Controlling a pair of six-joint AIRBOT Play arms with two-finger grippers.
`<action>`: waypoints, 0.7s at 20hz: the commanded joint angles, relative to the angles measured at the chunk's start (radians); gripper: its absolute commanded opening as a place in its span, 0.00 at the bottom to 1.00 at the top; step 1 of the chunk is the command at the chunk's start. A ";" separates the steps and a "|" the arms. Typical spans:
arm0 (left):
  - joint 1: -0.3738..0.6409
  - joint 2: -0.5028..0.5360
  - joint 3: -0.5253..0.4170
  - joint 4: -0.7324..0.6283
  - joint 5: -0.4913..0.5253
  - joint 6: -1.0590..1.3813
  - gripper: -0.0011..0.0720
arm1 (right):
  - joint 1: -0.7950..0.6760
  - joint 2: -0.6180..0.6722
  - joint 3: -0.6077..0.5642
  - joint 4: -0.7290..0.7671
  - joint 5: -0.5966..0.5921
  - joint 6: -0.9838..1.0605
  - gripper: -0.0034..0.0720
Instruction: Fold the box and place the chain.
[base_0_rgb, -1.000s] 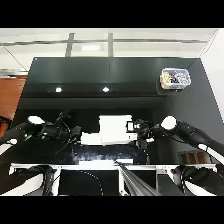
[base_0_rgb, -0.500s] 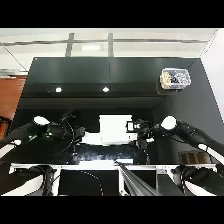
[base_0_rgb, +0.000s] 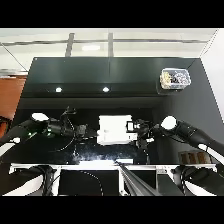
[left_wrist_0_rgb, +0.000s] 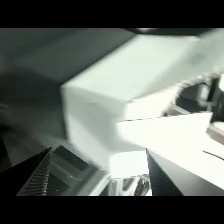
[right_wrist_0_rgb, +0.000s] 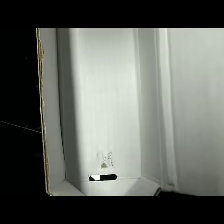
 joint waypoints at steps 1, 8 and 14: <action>-0.029 0.012 0.053 0.000 -0.060 0.043 0.92 | 0.001 -0.001 0.000 0.000 0.000 0.000 0.45; -0.187 0.014 0.118 0.172 0.147 -0.147 0.92 | 0.001 -0.001 0.000 0.000 0.000 0.000 0.45; -0.268 0.014 0.127 0.174 0.278 -0.232 0.92 | 0.001 -0.001 0.000 0.000 0.000 0.000 0.45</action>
